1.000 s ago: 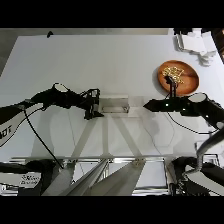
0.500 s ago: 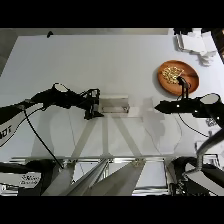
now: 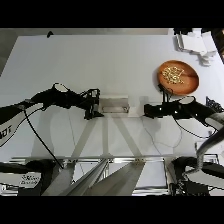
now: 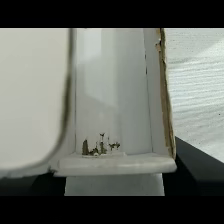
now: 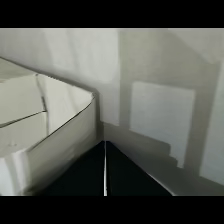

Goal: Fold the box and place the chain.

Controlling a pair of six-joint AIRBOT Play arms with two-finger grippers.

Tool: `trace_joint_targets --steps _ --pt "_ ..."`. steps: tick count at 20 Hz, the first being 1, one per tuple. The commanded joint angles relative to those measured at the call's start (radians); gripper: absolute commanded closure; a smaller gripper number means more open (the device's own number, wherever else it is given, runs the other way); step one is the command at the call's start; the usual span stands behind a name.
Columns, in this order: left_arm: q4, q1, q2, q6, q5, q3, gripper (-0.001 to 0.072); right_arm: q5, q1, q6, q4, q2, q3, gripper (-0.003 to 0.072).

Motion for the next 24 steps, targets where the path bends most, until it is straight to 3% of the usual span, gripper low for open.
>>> trace_joint_targets --steps 1,7,9,10,13,16,24 --pt "0.000 0.000 0.001 0.000 0.000 0.000 0.0561 0.041 0.023 -0.085 0.171 -0.020 0.000 0.0690" --pt "0.000 0.000 0.001 0.000 0.000 0.000 0.0561 0.096 0.023 -0.111 0.271 0.011 0.000 0.0672" --pt "0.000 0.000 0.001 0.000 0.000 0.000 0.0561 0.099 0.023 -0.107 0.285 0.024 0.000 0.0455" --pt "0.000 0.000 0.001 0.000 0.000 0.000 0.0561 0.107 0.024 -0.105 0.290 0.025 0.000 0.0403" --pt "0.000 0.000 0.001 0.000 0.000 0.000 0.0561 0.103 0.072 -0.099 0.293 0.025 0.000 0.0370" --pt "0.000 0.000 0.001 0.000 0.000 0.000 0.0561 0.035 0.138 -0.092 0.296 0.025 0.000 0.0223" --pt "0.000 0.000 0.001 0.000 0.000 0.000 0.0561 -0.183 0.263 0.013 0.231 0.025 0.054 0.0205"
